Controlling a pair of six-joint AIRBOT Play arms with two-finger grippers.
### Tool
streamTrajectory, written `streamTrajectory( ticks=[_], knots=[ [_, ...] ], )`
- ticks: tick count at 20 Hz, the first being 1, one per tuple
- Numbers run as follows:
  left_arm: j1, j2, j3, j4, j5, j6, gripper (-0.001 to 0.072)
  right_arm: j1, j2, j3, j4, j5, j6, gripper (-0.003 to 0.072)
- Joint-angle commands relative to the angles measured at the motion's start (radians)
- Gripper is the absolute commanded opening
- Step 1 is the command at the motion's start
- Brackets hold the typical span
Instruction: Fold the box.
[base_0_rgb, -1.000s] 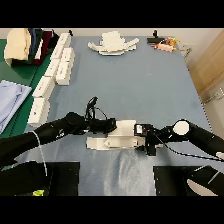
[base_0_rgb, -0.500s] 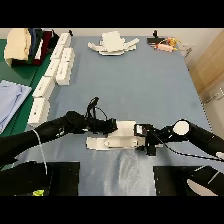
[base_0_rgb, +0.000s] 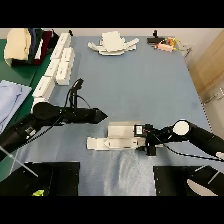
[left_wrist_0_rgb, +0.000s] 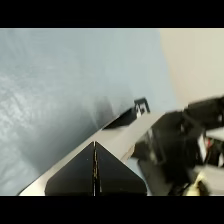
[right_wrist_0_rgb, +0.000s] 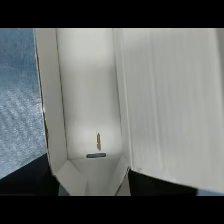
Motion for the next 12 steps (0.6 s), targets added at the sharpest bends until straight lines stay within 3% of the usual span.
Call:
streamTrajectory(
  ticks=[1, 4, 9, 10, 11, 12],
  knots=[
    [0.046, 0.142, 0.001, 0.243, -0.257, 0.094, 0.0013, 0.000, 0.001, 0.000, 0.001, 0.000, 0.002, 0.0505],
    [0.043, 0.163, -0.010, 0.249, -0.366, 0.237, 0.0012, 0.000, 0.001, 0.000, 0.001, 0.000, 0.002, 0.0505],
    [-0.030, 0.163, -0.041, 0.251, -0.314, 0.548, 0.0016, 0.000, 0.001, 0.000, 0.001, 0.000, 0.002, 0.0505],
    [-0.029, 0.163, -0.058, 0.252, -0.302, 0.590, 0.0103, 0.000, 0.001, 0.000, 0.001, 0.000, 0.002, 0.0506],
    [-0.028, 0.163, -0.089, 0.252, -0.264, 0.611, 0.0487, 0.000, 0.001, 0.000, 0.001, 0.000, 0.002, 0.0506],
    [-0.027, 0.161, -0.126, 0.250, -0.203, 0.611, 0.0672, 0.000, 0.001, 0.000, 0.001, 0.000, 0.002, 0.0505]
  ],
)
